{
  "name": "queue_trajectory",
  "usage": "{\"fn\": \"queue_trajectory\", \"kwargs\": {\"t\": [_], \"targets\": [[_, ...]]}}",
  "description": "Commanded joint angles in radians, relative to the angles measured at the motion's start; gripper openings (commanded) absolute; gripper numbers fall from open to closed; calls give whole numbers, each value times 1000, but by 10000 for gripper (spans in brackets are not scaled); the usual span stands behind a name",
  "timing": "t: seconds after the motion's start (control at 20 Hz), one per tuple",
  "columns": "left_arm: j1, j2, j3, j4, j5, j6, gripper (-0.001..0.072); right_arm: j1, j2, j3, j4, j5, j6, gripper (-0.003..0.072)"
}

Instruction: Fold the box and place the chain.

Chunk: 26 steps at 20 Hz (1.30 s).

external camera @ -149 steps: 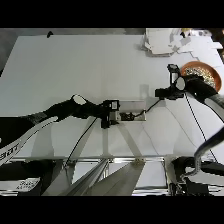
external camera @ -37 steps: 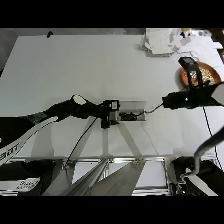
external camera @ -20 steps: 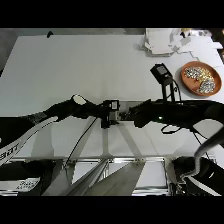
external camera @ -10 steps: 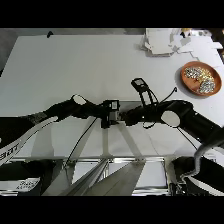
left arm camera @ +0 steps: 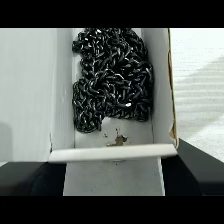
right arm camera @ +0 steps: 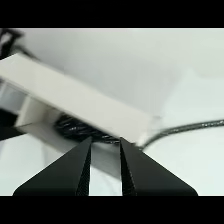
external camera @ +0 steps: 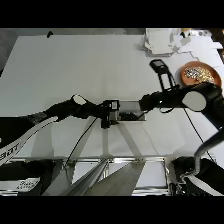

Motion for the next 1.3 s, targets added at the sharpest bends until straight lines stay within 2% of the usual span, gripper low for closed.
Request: {"fn": "queue_trajectory", "kwargs": {"t": [0.0, 0.05, 0.1, 0.15, 0.25, 0.4, 0.7, 0.95, 1.15, 1.25], "targets": [[0, 0, 0, 0, 0, 0, 70, -159, -17, 15, -78, 35, 3, 206], [0, 0, 0, 0, 0, 0, 70, -198, -39, 15, -100, 33, 2, 233], [0, 0, 0, 0, 0, 0, 70, -237, -66, 15, -124, 28, 2, 323], [0, 0, 0, 0, 0, 0, 70, -274, -95, 15, -138, 24, 2, 376], [0, 0, 0, 0, 0, 0, 70, -338, -163, 15, -145, 20, 2, 412], [0, 0, 0, 0, 0, 0, 70, -397, -267, 15, -148, 2, -2, 412], [0, 0, 0, 0, 0, 0, 70, -404, -412, 15, -148, -69, -9, 411], [0, 0, 0, 0, 0, 0, 70, -404, -443, 15, -148, -143, -8, 395], [0, 0, 0, 0, 0, 0, 70, -404, -459, 15, -148, -151, 3, 382], [0, 0, 0, 0, 0, 0, 70, -404, -469, 15, -148, -148, 3, 271]]}}
